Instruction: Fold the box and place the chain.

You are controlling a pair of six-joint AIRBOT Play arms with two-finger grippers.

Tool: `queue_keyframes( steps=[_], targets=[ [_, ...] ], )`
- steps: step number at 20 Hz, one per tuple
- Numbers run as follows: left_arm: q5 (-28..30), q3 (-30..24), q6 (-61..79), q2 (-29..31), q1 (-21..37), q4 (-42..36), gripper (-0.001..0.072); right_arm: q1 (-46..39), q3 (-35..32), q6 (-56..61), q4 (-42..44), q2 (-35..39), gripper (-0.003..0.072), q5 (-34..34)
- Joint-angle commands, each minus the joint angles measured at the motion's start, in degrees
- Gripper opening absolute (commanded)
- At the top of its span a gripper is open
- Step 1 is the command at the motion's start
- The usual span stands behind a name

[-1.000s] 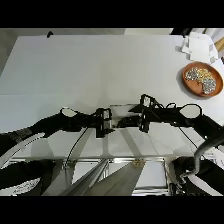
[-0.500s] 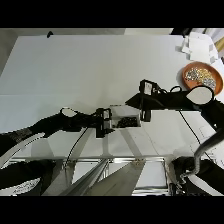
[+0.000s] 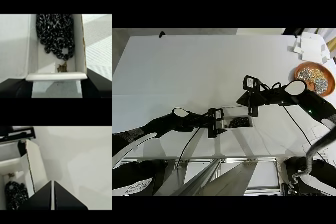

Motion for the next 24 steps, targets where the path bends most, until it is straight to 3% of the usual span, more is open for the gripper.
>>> queue_keyframes(
  steps=[1,3,6,13,20,24],
  targets=[
    [0.0,0.0,0.0,0.0,0.0,0.0,0.0069,0.1,0.0,0.0,-1.7,-0.8,0.0034,3.1],
    [0.0,0.0,0.0,0.0,0.0,0.0,0.0069,0.1,0.0,-0.2,-4.0,-0.8,0.0047,6.0],
    [0.0,0.0,0.0,0.0,0.0,0.0,0.0069,0.0,-0.5,-0.2,-6.0,-0.7,0.018,9.2],
    [0.0,0.0,0.0,0.0,0.0,0.0,0.0069,0.0,-0.8,-0.3,-5.9,-0.5,0.018,16.0],
    [0.0,0.0,0.0,0.0,0.0,0.0,0.0069,2.0,-0.8,-1.7,-8.9,1.9,0.018,15.8],
    [0.0,0.0,0.0,0.0,0.0,0.0,0.0069,3.4,-1.9,-1.5,-11.0,2.3,0.0179,12.5]
  ],
)
